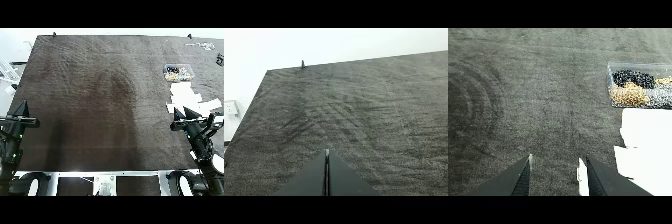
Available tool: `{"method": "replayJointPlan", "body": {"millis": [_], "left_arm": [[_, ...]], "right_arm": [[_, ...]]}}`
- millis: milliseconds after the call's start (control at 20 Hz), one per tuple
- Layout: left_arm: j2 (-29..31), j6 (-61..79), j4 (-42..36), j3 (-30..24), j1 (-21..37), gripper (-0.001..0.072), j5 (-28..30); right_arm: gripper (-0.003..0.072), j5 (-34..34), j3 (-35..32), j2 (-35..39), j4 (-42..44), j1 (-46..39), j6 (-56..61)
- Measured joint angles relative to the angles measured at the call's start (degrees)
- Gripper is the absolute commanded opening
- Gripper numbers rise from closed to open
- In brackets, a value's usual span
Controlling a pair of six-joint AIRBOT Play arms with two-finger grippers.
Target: Fold the box and place the chain.
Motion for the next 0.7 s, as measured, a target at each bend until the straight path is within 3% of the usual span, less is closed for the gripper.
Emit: {"method": "replayJointPlan", "body": {"millis": [450,700], "left_arm": [[0.0,0.0,0.0,0.0,0.0,0.002,0.0],[0.0,0.0,0.0,0.0,0.0,0.002,0.0]], "right_arm": [[0.0419,0.0,0.2,0.0,0.0,0.0,0.0],[0.0384,-3.1,5.3,-1.1,0.0,-1.4,-0.1]]}}
